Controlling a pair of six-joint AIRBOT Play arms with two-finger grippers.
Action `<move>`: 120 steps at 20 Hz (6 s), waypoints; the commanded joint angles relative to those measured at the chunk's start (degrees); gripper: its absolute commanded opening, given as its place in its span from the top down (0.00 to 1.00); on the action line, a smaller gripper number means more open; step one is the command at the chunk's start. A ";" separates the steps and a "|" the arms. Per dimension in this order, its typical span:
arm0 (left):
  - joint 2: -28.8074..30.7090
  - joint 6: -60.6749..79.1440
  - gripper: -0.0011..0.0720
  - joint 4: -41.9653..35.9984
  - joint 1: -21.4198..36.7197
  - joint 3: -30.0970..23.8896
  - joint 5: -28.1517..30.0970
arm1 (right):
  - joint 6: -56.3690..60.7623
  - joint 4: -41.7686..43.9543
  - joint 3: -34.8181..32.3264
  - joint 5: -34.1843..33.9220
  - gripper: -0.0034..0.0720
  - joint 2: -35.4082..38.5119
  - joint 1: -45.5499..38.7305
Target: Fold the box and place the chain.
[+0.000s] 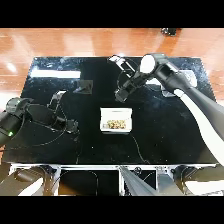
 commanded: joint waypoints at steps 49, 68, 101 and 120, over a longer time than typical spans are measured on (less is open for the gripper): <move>0.11 1.16 0.23 -0.76 0.48 -3.69 -9.57 | -5.07 -8.87 -2.34 16.85 0.23 0.96 11.89; 0.11 1.16 0.23 -0.79 0.46 -3.69 -9.75 | -2.95 -9.11 -3.72 12.83 0.54 0.90 13.90; 0.20 1.18 0.23 -1.44 0.46 -3.37 -9.27 | 11.26 -4.35 -9.05 9.86 0.40 8.44 11.06; 0.35 4.02 0.23 -4.44 0.46 -3.02 -7.96 | 37.57 35.08 -48.89 -34.36 0.91 24.41 6.10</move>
